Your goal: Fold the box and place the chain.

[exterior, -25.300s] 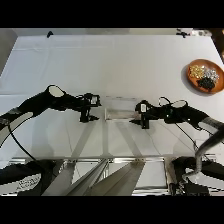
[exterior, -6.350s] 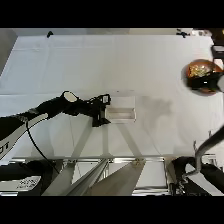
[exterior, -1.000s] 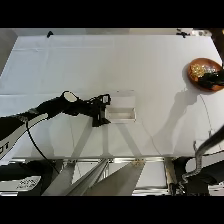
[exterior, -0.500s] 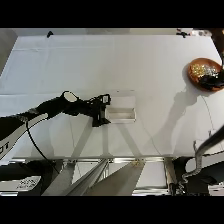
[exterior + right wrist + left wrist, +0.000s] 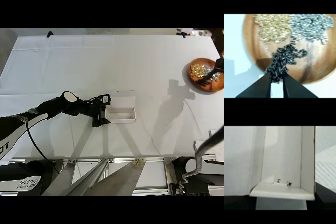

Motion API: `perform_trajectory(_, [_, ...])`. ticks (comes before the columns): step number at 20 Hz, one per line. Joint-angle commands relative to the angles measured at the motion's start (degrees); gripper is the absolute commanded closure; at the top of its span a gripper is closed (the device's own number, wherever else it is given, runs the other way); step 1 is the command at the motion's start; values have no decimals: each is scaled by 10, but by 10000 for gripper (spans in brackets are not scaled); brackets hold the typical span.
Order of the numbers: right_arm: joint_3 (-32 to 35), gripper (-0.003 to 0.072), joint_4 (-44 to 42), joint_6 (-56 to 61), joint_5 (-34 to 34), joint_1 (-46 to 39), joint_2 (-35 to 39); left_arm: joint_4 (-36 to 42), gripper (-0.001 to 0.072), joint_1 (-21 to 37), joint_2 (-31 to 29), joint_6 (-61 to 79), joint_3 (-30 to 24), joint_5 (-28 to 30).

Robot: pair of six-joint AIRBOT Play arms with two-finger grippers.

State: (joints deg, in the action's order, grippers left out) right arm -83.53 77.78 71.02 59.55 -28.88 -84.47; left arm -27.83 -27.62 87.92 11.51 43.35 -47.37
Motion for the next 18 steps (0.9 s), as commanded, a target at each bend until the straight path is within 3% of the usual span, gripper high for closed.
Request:
perform_trajectory(1, [0,679,-73,-41,101,0,65,0,456,0,0,0,0,0])
perform_trajectory(4, [4,679,-95,-56,189,0,107,0,456,0,0,0,0,0])
perform_trajectory(8, [59,680,-168,-66,197,19,187,0,456,0,0,0,0,0])
perform_trajectory(13, [144,680,-168,-64,214,133,279,0,456,0,0,0,0,0])
perform_trajectory(18, [150,679,-168,-21,206,255,323,0,456,0,0,0,0,0])
